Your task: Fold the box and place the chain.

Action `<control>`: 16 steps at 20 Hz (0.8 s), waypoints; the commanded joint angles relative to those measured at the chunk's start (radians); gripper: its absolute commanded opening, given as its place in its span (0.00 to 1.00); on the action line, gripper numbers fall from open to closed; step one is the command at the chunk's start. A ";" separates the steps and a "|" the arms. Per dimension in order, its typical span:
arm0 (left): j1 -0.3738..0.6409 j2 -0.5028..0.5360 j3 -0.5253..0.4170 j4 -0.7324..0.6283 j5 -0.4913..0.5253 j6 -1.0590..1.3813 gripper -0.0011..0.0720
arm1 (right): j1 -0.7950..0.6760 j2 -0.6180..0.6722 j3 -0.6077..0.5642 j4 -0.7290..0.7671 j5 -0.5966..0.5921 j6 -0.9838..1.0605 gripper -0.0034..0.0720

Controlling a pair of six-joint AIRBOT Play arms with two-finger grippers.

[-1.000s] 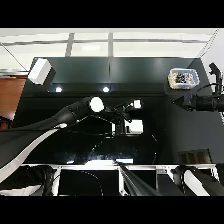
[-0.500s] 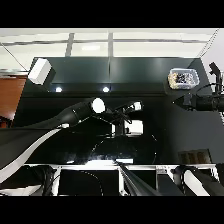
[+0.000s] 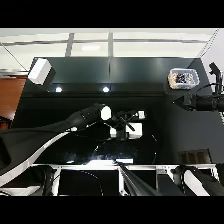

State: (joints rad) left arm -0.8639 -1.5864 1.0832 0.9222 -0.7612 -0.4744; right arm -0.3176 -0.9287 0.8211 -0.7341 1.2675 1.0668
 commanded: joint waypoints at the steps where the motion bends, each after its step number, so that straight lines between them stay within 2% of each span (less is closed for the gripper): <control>1: 0.056 0.067 0.001 0.217 -0.108 -0.221 0.34 | 0.000 0.000 0.000 0.000 0.003 0.007 0.07; 4: 0.261 0.161 -0.026 0.387 -0.251 -0.466 0.34 | 0.000 0.000 0.000 0.000 0.003 0.007 0.07; 7: 0.581 0.258 -0.076 0.449 -0.400 -0.591 0.34 | 0.000 0.000 0.000 0.000 0.003 0.007 0.07; 10: 0.940 0.315 -0.100 0.464 -0.464 -0.640 0.34 | 0.000 0.000 0.000 0.000 -0.007 0.006 0.07; 12: 1.162 0.327 -0.097 0.456 -0.449 -0.641 0.35 | 0.000 0.000 0.000 0.000 -0.016 0.006 0.07; 13: 1.241 0.326 -0.094 0.448 -0.418 -0.640 0.35 | 0.000 0.000 0.000 0.000 -0.016 0.007 0.07; 16: 1.364 0.319 -0.090 0.430 -0.237 -0.539 0.35 | 0.000 0.000 0.000 0.002 -0.018 -0.002 0.07</control>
State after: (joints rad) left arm 0.3309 -1.2728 0.9932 1.3636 -1.1191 -1.0729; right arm -0.3176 -0.9287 0.8211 -0.7341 1.2541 1.0729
